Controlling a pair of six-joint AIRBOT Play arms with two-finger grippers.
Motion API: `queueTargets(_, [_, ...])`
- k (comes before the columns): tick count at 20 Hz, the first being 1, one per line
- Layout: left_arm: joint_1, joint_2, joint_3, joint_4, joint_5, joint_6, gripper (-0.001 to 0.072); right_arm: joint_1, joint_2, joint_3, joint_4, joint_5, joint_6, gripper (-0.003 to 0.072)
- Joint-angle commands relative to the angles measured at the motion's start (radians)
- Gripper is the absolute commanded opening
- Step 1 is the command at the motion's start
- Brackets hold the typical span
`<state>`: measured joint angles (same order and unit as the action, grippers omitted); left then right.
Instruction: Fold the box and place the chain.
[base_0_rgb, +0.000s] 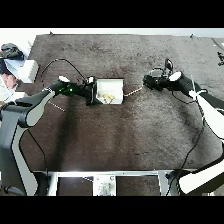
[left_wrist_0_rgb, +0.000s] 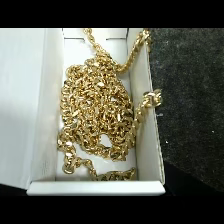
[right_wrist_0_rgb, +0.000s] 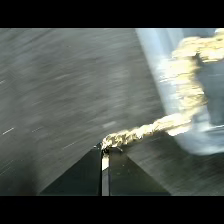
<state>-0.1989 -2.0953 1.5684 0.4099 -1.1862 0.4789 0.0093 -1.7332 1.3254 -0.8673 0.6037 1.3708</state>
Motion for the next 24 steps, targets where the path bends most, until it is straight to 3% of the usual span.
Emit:
queueTargets(1, [0.000, 0.000, 0.000, 0.000, 0.000, 0.000, 0.0263, 0.031, 0.130, 0.013, 0.012, 0.176, -0.098, 0.0011])
queueTargets(4, [0.000, 0.000, 0.000, 0.000, 0.000, 0.000, 0.0264, 0.105, 0.299, 0.013, 0.012, 0.220, -0.143, 0.0011])
queueTargets(8, [0.000, 0.000, 0.000, 0.000, 0.000, 0.000, 0.0264, 0.233, 0.416, 0.013, 0.012, 0.167, -0.153, 0.0011])
queueTargets(16, [0.000, 0.000, 0.000, 0.000, 0.000, 0.000, 0.0263, 0.389, 0.409, 0.013, 0.013, 0.070, -0.145, 0.0011])
queueTargets(21, [0.000, 0.000, 0.000, 0.000, 0.000, 0.000, 0.0263, 0.441, 0.307, 0.010, 0.010, 0.072, -0.137, 0.0012])
queueTargets(22, [0.000, 0.000, 0.000, 0.000, 0.000, 0.000, 0.0263, 0.443, 0.276, 0.010, -0.001, 0.077, -0.136, 0.0131])
queueTargets(23, [0.000, 0.000, 0.000, 0.000, 0.000, 0.000, 0.0263, 0.442, 0.254, 0.010, -0.025, 0.077, -0.137, 0.0324])
queueTargets(24, [0.000, 0.000, 0.000, 0.000, 0.000, 0.000, 0.0264, 0.437, 0.240, 0.009, -0.053, 0.077, -0.137, 0.0356])
